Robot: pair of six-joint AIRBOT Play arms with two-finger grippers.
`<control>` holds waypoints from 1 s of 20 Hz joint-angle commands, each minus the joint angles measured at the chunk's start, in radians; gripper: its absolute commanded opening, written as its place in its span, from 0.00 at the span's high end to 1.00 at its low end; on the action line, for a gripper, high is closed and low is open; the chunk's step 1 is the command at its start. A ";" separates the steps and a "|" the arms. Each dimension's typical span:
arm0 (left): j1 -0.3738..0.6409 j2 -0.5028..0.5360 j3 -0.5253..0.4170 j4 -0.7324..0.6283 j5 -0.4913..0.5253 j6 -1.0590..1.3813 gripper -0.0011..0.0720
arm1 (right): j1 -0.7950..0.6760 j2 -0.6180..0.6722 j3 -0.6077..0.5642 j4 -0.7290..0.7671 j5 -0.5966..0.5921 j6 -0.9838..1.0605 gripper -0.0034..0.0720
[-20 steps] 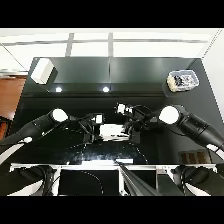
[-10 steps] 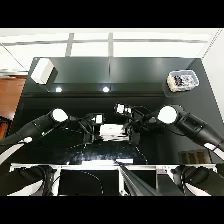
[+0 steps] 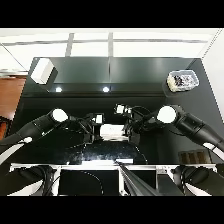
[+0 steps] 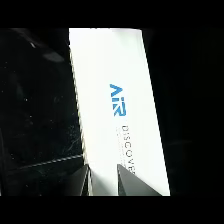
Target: Fold the box and place the chain.
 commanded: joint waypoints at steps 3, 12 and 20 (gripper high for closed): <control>0.000 0.000 0.000 0.001 0.002 0.000 0.49 | 0.001 -0.022 -0.001 0.010 0.000 0.012 0.68; 0.000 0.000 0.000 0.002 0.002 0.000 0.49 | -0.042 0.034 0.079 0.007 0.169 0.287 0.68; 0.000 0.000 0.000 0.005 0.002 0.000 0.49 | -0.162 0.001 -0.044 0.311 0.130 0.480 0.94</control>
